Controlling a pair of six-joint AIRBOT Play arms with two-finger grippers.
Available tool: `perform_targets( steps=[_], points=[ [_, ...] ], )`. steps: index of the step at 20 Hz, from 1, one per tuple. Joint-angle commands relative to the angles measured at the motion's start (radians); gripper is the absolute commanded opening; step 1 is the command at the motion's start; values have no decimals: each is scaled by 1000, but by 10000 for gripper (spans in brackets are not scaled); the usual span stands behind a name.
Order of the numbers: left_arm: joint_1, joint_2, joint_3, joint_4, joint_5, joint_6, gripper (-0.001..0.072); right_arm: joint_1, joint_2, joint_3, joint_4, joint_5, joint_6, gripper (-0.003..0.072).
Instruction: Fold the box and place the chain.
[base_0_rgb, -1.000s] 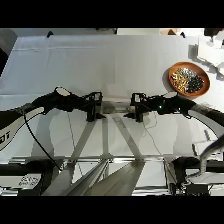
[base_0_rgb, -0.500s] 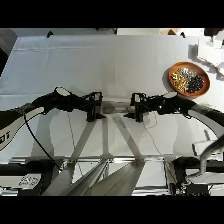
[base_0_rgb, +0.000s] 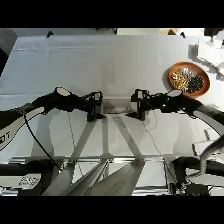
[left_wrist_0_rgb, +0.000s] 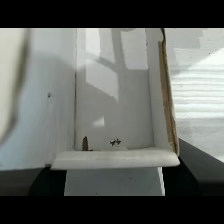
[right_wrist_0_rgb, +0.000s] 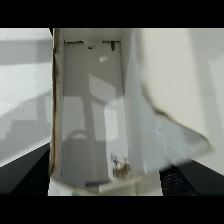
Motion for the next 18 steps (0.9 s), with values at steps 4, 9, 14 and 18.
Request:
perform_targets(
  steps=[4, 9, 14, 18],
  points=[
    [0, 0, 0, 2, -1, 2, 210, -51, 201, 0, -389, 3, 353, 692],
    [0, 0, 0, 2, -1, 2, 210, -49, 373, 0, -370, 161, 454, 15],
    [0, 0, 0, 2, -2, 2, 210, -9, 386, 0, -208, 122, 534, 14],
    [0, 0, 0, 2, -2, 2, 210, 165, 356, 0, -205, -85, 648, 11]
  ],
)
